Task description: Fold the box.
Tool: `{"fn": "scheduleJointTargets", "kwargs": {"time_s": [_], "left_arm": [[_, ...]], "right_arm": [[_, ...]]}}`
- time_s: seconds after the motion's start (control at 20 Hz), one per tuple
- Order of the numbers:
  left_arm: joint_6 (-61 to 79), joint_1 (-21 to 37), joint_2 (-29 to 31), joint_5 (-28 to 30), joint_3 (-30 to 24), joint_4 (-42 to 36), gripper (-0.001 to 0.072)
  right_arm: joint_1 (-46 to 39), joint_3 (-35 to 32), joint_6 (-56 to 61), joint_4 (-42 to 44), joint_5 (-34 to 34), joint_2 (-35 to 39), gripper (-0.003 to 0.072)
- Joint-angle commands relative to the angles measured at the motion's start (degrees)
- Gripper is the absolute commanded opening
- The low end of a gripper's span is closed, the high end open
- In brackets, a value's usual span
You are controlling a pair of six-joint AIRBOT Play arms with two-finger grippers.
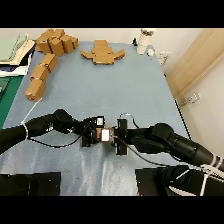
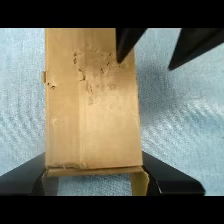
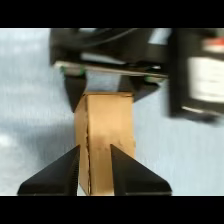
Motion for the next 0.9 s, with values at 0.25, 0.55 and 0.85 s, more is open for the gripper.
{"fn": "scheduleJointTargets", "kwargs": {"time_s": [0.25,0.55,0.85], "left_arm": [[0.0,0.0,0.0,0.0,0.1,0.0,0.047],[0.0,0.0,0.0,0.0,0.1,0.0,0.047],[0.0,0.0,0.0,0.0,0.1,0.0,0.047]], "right_arm": [[-1.9,-7.8,54.0,14.4,-15.4,12.0,0.0004],[-1.9,-17.5,55.5,29.6,16.6,9.5,0.0004],[-1.8,-17.5,58.6,29.6,27.6,3.3,0.0004]]}}
